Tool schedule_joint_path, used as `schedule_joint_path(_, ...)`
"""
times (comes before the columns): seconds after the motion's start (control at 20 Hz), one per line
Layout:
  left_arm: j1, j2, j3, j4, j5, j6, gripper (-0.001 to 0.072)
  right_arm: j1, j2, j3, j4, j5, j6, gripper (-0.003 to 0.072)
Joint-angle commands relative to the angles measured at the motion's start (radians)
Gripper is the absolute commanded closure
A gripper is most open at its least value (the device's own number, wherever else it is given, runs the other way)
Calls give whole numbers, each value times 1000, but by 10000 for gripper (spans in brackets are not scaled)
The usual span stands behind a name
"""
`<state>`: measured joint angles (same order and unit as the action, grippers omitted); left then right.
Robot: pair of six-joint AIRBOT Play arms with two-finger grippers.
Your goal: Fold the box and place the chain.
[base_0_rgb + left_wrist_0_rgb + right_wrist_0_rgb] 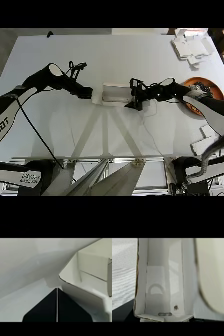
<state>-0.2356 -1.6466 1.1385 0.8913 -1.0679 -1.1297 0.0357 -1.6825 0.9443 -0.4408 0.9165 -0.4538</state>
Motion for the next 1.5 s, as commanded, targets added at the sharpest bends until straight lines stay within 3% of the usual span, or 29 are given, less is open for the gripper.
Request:
schedule_joint_path(0.0,-18,-6,0,-51,-6,7,702,0,-1,1,0,0,0,165)
schedule_joint_path(0.2,-17,-4,0,-80,-44,7,690,0,-1,1,0,0,0,165)
schedule_joint_path(0.25,-17,-2,0,-81,-39,7,658,0,-1,1,0,0,0,165)
schedule_joint_path(0.4,-16,0,0,-113,-36,7,474,0,-1,1,0,0,0,165)
schedule_joint_path(0.55,-16,0,0,-139,-34,23,472,0,-1,1,0,0,0,165)
schedule_joint_path(0.7,-13,0,0,-156,-35,34,373,0,-1,1,0,0,0,165)
schedule_joint_path(0.85,-13,0,0,-215,-35,79,359,0,-1,1,0,0,0,165)
schedule_joint_path(1.45,29,24,0,-222,-42,90,380,0,-1,1,0,0,0,165)
